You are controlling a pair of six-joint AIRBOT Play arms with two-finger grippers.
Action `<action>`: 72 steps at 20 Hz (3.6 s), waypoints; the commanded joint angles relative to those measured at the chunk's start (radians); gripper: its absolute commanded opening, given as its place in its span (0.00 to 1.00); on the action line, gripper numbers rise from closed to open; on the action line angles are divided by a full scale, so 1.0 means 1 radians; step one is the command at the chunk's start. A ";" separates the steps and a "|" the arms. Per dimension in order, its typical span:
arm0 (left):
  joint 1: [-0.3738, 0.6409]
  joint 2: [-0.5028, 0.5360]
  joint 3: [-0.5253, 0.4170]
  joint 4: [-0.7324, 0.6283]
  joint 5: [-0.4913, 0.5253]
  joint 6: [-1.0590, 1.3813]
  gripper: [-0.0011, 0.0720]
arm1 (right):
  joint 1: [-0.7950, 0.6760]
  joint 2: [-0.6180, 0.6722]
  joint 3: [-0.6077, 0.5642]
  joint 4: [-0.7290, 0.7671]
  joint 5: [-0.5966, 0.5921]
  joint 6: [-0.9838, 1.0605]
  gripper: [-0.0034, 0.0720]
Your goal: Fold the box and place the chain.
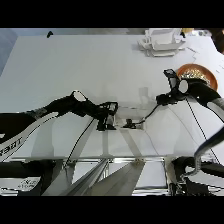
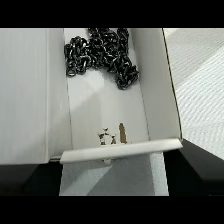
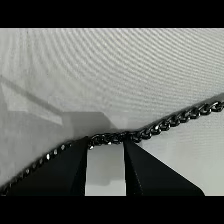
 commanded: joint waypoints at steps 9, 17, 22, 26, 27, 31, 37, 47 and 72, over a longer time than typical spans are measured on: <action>0.001 0.001 0.000 0.000 0.000 0.000 0.13 | 0.001 0.036 -0.028 -0.006 -0.024 0.015 0.34; 0.001 0.001 0.001 0.000 0.000 0.000 0.13 | 0.001 0.035 -0.036 -0.006 -0.061 0.015 0.34; 0.001 0.001 0.000 0.000 0.000 0.000 0.13 | 0.001 0.035 -0.041 -0.001 -0.062 0.015 0.34; 0.001 0.001 0.000 0.000 0.000 0.000 0.13 | 0.001 0.020 -0.044 -0.001 -0.043 0.030 0.33; 0.001 0.001 0.000 0.000 0.000 0.000 0.13 | 0.001 0.019 -0.044 -0.001 -0.040 0.030 0.26; 0.001 0.001 0.000 0.000 0.000 0.000 0.13 | 0.001 0.026 -0.044 -0.002 -0.005 -0.002 0.07; 0.001 0.001 0.000 0.000 0.000 0.000 0.13 | 0.001 0.220 -0.044 0.003 0.069 -0.016 0.07; 0.001 0.001 0.000 0.000 0.000 0.000 0.13 | 0.001 0.811 -0.044 0.357 0.287 -0.185 0.07; 0.001 0.001 0.000 0.000 0.000 0.000 0.13 | 0.329 0.769 -0.239 0.709 0.026 -0.390 0.07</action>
